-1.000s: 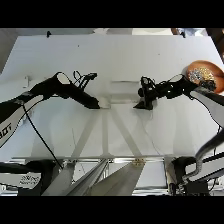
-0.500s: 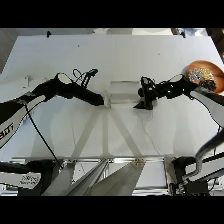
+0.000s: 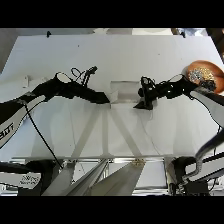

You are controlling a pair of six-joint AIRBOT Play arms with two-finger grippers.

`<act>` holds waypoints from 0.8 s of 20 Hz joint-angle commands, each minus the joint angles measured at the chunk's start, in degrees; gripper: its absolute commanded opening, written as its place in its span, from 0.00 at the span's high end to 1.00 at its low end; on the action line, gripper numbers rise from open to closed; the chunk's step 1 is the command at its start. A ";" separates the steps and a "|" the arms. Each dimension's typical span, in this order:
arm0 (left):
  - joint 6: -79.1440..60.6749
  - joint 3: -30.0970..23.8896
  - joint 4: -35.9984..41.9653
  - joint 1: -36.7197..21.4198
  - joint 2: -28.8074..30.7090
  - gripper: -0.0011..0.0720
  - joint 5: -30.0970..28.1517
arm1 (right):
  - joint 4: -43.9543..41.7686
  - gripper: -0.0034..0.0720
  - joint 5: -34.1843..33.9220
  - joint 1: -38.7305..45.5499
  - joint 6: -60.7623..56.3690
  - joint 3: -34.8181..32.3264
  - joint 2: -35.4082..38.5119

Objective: Fold the box and place the chain.

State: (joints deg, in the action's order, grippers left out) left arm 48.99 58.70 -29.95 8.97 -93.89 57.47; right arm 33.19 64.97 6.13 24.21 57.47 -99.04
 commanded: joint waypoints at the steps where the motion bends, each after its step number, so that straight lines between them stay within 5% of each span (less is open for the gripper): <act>1: -0.17 0.00 1.20 0.04 -0.02 0.49 -0.26 | -0.02 0.27 0.00 0.02 0.00 0.02 -0.02; 16: -5.07 0.00 4.31 -1.60 0.15 0.49 1.44 | -0.02 0.27 0.00 0.02 0.00 0.02 -0.02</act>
State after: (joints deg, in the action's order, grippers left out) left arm 47.16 58.70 -27.31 7.33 -93.78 57.71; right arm 33.19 64.93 6.13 24.23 57.47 -99.04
